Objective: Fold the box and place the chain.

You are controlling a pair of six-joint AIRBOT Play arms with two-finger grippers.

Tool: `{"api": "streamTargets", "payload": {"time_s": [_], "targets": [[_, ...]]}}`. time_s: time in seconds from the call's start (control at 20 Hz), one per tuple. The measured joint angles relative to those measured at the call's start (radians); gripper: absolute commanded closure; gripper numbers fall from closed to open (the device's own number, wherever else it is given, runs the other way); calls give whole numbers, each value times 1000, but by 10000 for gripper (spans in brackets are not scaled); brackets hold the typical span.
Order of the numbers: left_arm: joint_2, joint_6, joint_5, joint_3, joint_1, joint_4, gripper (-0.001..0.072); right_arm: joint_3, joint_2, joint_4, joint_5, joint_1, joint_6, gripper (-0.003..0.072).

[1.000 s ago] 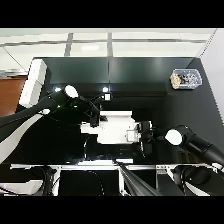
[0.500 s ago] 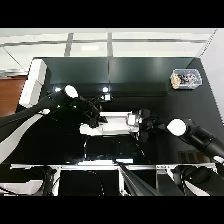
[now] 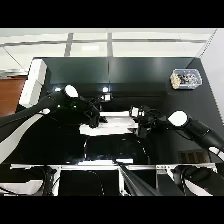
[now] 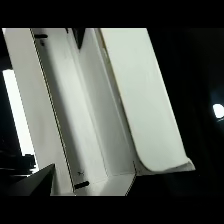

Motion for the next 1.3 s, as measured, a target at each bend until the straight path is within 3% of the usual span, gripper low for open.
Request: {"api": "streamTargets", "payload": {"time_s": [0.3, 1.1, 1.15, 1.2, 1.3], "targets": [[-1, -101, -10, 39, -37, 92, 685, 0, -77, 63, 51, -3, -126, -6], [-6, -148, -8, 46, -61, 126, 685, 0, -186, 74, 103, -59, -226, -5], [-6, -149, -8, 46, -61, 126, 685, 0, -188, 73, 104, -61, -227, 16], [-6, -148, -8, 46, -61, 127, 685, 0, -190, 73, 104, -61, -230, 89], [-6, -146, -9, 46, -61, 128, 685, 0, -192, 73, 108, -63, -229, 104]]}}
